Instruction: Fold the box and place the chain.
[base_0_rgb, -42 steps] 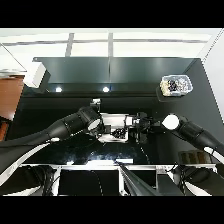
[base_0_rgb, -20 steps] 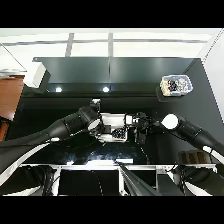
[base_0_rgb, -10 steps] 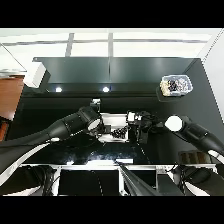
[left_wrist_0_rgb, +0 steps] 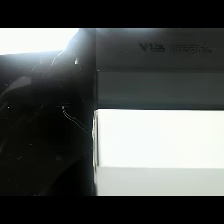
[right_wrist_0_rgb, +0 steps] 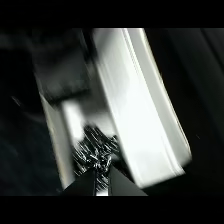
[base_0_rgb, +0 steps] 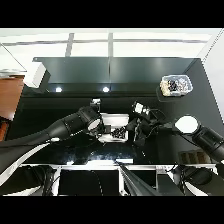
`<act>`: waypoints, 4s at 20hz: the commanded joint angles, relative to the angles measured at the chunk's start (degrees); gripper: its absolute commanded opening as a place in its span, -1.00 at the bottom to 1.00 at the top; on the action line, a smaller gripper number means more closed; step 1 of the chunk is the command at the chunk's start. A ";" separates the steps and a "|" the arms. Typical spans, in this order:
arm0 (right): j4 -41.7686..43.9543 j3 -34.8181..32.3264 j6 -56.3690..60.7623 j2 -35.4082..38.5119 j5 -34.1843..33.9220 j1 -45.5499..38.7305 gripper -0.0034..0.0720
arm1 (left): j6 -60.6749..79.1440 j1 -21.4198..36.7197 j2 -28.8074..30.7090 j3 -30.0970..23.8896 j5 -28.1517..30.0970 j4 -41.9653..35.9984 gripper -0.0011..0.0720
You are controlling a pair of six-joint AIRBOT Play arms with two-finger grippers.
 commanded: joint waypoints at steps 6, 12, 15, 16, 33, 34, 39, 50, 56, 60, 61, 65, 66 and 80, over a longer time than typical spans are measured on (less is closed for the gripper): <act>1.01 1.16 2.27 1.27 0.22 -4.92 0.11 | -0.02 -0.02 -0.02 0.02 -0.04 -0.02 -0.89; -2.95 1.57 8.20 4.66 4.96 -21.20 0.12 | -3.02 0.00 -0.02 0.04 3.58 -1.29 -0.89; -3.06 1.57 9.75 4.66 9.70 -24.76 0.42 | -2.97 0.02 -0.02 0.07 5.62 -2.86 -0.89; -3.19 1.57 10.95 4.66 10.12 -24.87 0.79 | -2.86 0.02 -0.02 0.07 5.60 -2.84 -0.88; -3.23 1.57 16.72 4.66 10.21 -24.87 0.80 | 39.06 15.98 24.00 -0.02 -16.24 1.60 0.24; -3.23 1.57 16.72 4.66 10.19 -24.87 0.80 | 44.46 17.94 25.83 -0.02 -16.09 -1.44 0.24; -3.23 1.57 16.74 4.66 10.40 -24.87 0.80 | 69.51 23.58 28.26 -5.75 -15.10 -17.62 0.25; -3.43 1.57 17.53 4.66 11.43 -24.87 0.80 | 105.88 24.98 27.96 -20.41 10.01 -22.62 0.98; -3.45 1.57 21.24 4.66 11.15 -24.87 0.80 | 122.07 25.00 22.62 -20.35 16.41 -33.59 0.94; -3.45 1.57 21.46 4.66 11.02 -24.87 0.80 | 123.08 26.75 20.63 -19.61 13.33 -38.05 0.92; -3.45 1.57 21.44 4.66 10.99 -24.87 0.80 | 123.45 27.17 20.63 -19.71 11.65 -39.47 0.92; -3.54 1.57 21.44 4.66 9.25 -24.87 0.80 | 128.63 27.23 19.87 -22.51 11.26 -44.30 0.92; -3.52 1.57 21.44 4.66 8.87 -24.87 0.80 | 129.52 27.26 19.41 -23.04 11.45 -45.88 0.92; -4.22 1.57 21.51 4.66 9.35 -24.87 0.80 | 128.69 36.96 19.74 -22.77 6.01 -44.96 0.96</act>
